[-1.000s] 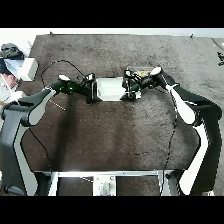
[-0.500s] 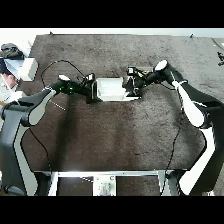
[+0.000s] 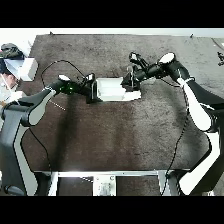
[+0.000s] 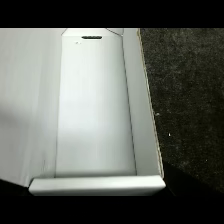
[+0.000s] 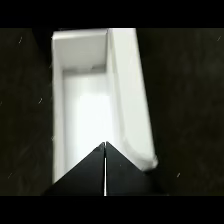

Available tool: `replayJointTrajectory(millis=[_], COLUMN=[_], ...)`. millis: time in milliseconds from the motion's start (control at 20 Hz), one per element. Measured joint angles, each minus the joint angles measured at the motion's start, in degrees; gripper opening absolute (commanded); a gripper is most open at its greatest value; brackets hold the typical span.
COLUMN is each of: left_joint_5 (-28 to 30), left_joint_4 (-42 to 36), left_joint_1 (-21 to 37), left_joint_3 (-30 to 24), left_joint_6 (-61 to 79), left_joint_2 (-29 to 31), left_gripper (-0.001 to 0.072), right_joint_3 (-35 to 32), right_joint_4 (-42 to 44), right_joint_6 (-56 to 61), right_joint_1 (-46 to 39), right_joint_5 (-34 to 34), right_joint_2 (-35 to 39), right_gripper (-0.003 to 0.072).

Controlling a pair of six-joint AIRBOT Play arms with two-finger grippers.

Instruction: Fold the box and place the chain.

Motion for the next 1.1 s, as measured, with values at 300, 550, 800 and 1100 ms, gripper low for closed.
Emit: replayJointTrajectory(millis=[300,550,800,1100], left_joint_5=[0.02,0.04,0.04,0.04], left_joint_4=[-0.02,-0.02,-0.02,0.00], left_joint_1=[0.00,0.00,0.00,0.00], left_joint_3=[0.00,0.00,0.00,0.00], left_joint_6=[-0.04,-0.07,-0.04,-0.04], left_joint_2=[0.00,0.00,0.00,0.00], left_gripper=[0.0273,0.0273,0.0273,0.0273], right_joint_3=[0.00,-0.02,-0.07,-0.07], right_joint_4=[2.19,2.51,0.37,-1.99], right_joint_6=[0.52,3.02,4.52,5.75], right_joint_1=[1.16,1.27,1.27,1.27], right_joint_5=[-8.59,-13.81,-14.62,-12.13], right_joint_2=[-2.45,-4.00,-4.44,-5.53], right_gripper=[-0.0005,-0.0005,-0.0006,-0.0005])
